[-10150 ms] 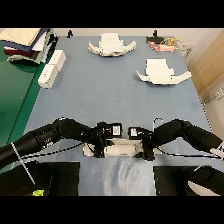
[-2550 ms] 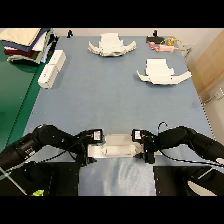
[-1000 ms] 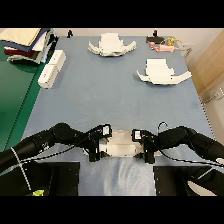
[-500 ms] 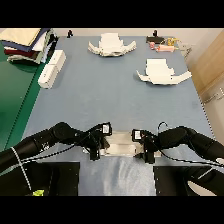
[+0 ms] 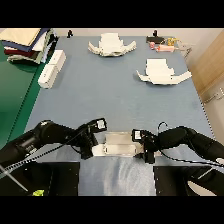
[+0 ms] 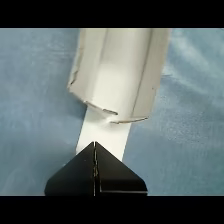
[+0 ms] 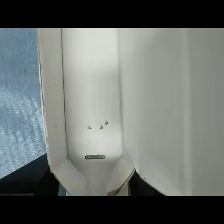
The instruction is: Fold the box.
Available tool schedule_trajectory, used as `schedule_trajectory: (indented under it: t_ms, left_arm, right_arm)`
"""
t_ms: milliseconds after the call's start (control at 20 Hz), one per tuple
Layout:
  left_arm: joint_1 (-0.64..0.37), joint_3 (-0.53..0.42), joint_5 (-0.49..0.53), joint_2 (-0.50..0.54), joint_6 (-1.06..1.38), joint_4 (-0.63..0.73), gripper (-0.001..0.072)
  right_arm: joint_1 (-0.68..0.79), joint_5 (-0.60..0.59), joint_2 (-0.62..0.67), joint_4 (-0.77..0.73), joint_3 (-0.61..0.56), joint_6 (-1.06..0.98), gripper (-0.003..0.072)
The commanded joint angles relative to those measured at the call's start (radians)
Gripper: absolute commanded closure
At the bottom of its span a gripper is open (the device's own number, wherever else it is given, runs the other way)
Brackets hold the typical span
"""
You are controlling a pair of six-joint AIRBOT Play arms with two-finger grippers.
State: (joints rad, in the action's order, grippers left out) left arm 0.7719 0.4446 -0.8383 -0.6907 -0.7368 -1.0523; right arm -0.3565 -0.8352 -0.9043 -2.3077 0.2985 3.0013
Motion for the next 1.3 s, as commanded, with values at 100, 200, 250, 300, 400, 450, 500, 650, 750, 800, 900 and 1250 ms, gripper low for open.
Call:
schedule_trajectory:
  t_ms: [100,200,250,300,400,450,500,650,750,800,900,1250]
  left_arm:
    - [-0.002,0.034,-0.174,0.246,-0.802,-0.495,0.0695]
    - [-0.023,0.027,-0.285,0.269,-1.003,-0.565,0.0695]
    - [-0.038,0.016,-0.313,0.267,-1.043,-0.554,0.0695]
    - [-0.051,-0.001,-0.313,0.262,-1.062,-0.517,0.0695]
    - [-0.066,-0.043,-0.272,0.235,-1.067,-0.387,0.0695]
    - [-0.068,-0.064,-0.243,0.214,-1.067,-0.324,0.0695]
    - [-0.068,-0.085,-0.208,0.186,-1.067,-0.264,0.0695]
    - [-0.068,-0.122,-0.087,0.084,-1.052,-0.12,0.0695]
    - [-0.067,-0.123,-0.026,0.01,-0.978,0.007,0.0695]
    - [-0.067,-0.123,-0.017,-0.022,-0.919,0.085,0.0695]
    - [-0.067,-0.123,-0.024,-0.071,-0.793,0.203,0.0695]
    - [-0.069,-0.081,-0.007,0.005,-0.758,0.2,0.0695]
  right_arm:
    - [0.0,0.0,0.0,0.0,0.001,0.0,0.0167]
    - [0.0,0.0,0.0,0.0,0.001,0.0,0.0167]
    - [0.0,0.0,0.0,0.0,0.001,0.0,0.0167]
    - [0.0,0.0,0.0,0.0,0.001,0.0,0.0167]
    - [0.0,0.0,0.0,0.0,0.001,0.0,0.0167]
    - [0.0,0.0,0.0,0.0,0.001,0.0,0.0167]
    - [0.0,0.0,0.0,0.0,0.001,0.0,0.0167]
    - [0.0,0.0,0.0,0.0,0.001,0.0,0.0167]
    - [0.0,0.0,0.0,0.0,0.001,0.0,0.0166]
    - [0.0,0.0,0.0,0.0,0.001,0.0,0.0167]
    - [0.0,0.0,0.0,0.0,0.001,0.0,0.0167]
    - [0.0,0.0,0.0,0.0,0.001,0.0,0.0166]
